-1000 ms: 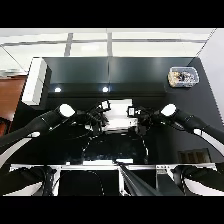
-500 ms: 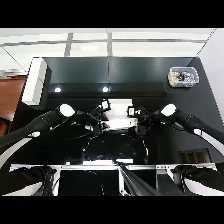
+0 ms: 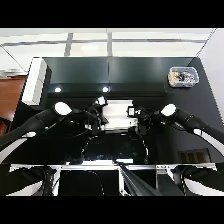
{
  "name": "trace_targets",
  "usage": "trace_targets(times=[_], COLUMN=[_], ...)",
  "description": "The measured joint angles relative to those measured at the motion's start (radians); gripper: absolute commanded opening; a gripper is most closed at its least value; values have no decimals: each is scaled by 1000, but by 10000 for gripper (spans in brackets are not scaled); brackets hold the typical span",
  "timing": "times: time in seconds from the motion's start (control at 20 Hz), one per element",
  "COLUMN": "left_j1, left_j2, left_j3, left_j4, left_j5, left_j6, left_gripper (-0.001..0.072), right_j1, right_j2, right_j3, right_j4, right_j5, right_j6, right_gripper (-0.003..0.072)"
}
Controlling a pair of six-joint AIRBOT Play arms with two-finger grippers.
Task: Fold the box and place the chain.
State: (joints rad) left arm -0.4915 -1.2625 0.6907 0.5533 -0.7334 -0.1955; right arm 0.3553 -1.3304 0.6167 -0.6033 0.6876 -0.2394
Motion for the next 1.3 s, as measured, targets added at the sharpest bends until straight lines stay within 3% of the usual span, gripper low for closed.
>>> trace_targets(times=[0.3, 0.5, 0.65, 0.8, 1.0, 1.3], left_j1=[172, 338, 449, 486, 454, 364], left_j2=[184, 227, 203, 144, 38, -65], left_j3=[4, -6, -53, -100, -122, -124], left_j4=[281, 410, 329, 196, 138, 42], left_j5=[-99, -225, -297, -333, -345, -279], left_j6=[-535, -956, -1112, -1118, -1114, -1064], left_gripper=[26, 28, 26, 25, 25, 25], right_j1=[0, 0, 0, 0, 0, 0], right_j2=[0, 0, 0, 0, 0, 0], right_j3=[0, 0, 0, 0, 0, 0], right_j4=[0, 0, 0, 0, 0, 0], right_j5=[0, 0, 0, 0, 0, 0], right_j6=[0, 0, 0, 0, 0, 0], right_gripper=[177, 177, 177, 177, 177, 177])
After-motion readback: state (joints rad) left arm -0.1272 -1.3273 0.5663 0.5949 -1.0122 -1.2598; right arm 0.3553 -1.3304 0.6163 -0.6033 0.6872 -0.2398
